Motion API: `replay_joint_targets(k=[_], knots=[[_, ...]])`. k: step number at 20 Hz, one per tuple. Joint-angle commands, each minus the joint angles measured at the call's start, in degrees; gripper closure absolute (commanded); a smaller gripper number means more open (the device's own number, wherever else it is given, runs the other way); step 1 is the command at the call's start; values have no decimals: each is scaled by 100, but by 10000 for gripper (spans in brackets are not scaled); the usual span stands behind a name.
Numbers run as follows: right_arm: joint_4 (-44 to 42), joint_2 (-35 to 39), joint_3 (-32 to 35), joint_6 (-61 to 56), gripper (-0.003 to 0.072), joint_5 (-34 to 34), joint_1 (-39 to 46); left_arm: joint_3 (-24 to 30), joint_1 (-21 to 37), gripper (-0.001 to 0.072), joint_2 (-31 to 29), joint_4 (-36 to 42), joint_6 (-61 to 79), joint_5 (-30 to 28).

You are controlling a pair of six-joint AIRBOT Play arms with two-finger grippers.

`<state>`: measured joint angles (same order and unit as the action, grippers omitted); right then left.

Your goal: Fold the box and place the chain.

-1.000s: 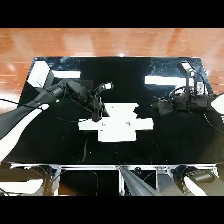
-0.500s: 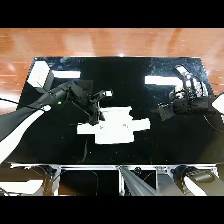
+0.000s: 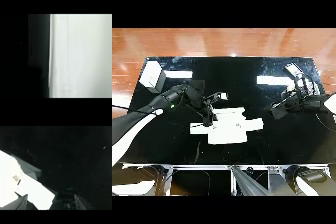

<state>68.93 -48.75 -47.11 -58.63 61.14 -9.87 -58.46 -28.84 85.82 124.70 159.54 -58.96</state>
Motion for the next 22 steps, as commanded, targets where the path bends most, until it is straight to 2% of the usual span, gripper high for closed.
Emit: replay_joint_targets(k=[1,5,8,12,15,19,22], knots=[[-9,2,2,70,-14,-162,-2,286,-9,693,-313,-76,-140,483],[4,-2,382,693,-15,-125,-26,442,-138,692,-328,-127,251,848],[-7,-2,710,1847,-14,264,-26,442,-155,689,-313,-127,376,870],[199,0,737,2339,-15,210,-26,420,-173,689,-313,-118,417,868],[310,0,737,2354,-14,37,-26,417,-339,688,-315,-96,1189,704],[570,-2,737,2352,-14,538,-24,420,-457,689,-308,-103,1252,719],[291,-2,737,2347,-14,778,-24,420,-424,689,-306,-125,1241,876]])
